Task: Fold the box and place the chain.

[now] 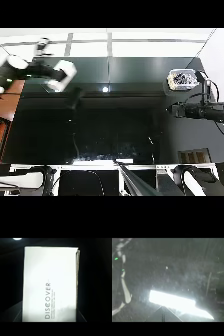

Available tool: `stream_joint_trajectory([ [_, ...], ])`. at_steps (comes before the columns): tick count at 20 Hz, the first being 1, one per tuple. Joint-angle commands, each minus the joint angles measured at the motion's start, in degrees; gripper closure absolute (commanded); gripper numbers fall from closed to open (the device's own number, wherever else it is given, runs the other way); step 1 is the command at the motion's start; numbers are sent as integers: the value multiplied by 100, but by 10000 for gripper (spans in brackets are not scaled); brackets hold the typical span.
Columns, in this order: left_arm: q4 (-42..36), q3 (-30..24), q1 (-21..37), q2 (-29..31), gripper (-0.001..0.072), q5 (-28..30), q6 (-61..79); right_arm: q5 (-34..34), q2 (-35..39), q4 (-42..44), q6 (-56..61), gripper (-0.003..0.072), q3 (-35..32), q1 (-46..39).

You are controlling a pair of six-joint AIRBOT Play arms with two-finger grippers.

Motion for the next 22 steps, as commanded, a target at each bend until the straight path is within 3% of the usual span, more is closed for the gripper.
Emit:
stream_joint_trajectory([
  [1, 129, 767, 1224, -678, 356, 7, -446, -498, 2, 411, 79, 666, -2, -2],
  [4, 339, 1515, 1456, -1467, 346, 15, -527, -807, 2, 660, 79, 666, -2, -2],
  [9, 612, 2566, 1335, -2455, 323, 13, -472, -813, 2, 966, 79, 665, -2, 0],
  [10, 686, 2691, 1292, -2566, 188, 15, -476, -811, 2, 1008, 79, 665, -2, 0],
  [11, 774, 2800, 1224, -2623, -6, 26, -492, -807, 2, 1025, 79, 665, -2, 0],
  [12, 870, 2894, 1161, -2614, -9, 24, -496, -802, 2, 1023, 79, 665, -2, 0],
  [14, 962, 3458, 1060, -2544, -9, -387, -507, -769, 2, 1023, 79, 666, -2, 0],
  [17, 901, 4929, 920, -2455, -1, -1681, -1467, -791, 0, 997, -9, 665, -2, 2],
  [18, 728, 5034, 892, -2249, 37, -1899, -2013, -881, -2, 975, -92, 665, -2, 46],
  [19, 455, 4854, 874, -1965, 315, -2035, -2450, -1032, -4, 951, -175, 666, -4, 138],
  [20, -66, 4439, 870, -1587, 677, -2232, -2459, -1220, -22, 949, -356, 665, -4, 286],
  [22, -1067, 2979, 723, -616, 684, -2114, -1952, -1655, -87, 772, -529, 666, -7, 684],
])
